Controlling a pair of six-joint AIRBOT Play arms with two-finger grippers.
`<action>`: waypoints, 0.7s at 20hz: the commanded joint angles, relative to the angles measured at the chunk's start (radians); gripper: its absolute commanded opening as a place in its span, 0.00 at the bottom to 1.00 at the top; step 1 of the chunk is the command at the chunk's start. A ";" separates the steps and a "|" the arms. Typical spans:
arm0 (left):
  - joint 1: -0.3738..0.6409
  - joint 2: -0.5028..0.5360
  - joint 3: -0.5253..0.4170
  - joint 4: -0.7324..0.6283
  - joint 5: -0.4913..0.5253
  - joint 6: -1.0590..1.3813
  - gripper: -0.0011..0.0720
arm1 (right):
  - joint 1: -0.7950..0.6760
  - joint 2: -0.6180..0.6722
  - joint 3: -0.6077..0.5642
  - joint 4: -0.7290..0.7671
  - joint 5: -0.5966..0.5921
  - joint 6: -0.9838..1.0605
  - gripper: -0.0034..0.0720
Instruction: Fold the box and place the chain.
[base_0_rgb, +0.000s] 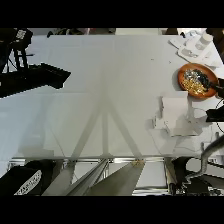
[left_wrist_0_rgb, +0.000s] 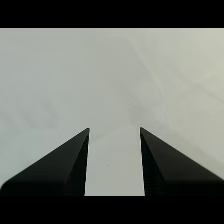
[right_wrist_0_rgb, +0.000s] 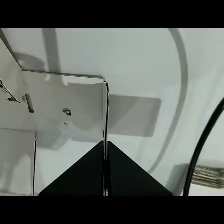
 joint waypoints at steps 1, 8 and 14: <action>0.000 0.000 0.000 0.000 0.000 0.000 0.48 | 0.000 0.001 0.001 0.285 0.014 -0.027 0.06; 0.000 0.000 0.000 0.000 0.000 0.000 0.48 | 0.140 0.001 -0.004 0.565 0.046 -0.095 0.05; 0.000 0.000 0.000 0.000 0.000 0.000 0.48 | 0.411 0.001 -0.042 0.904 -0.148 -0.224 0.05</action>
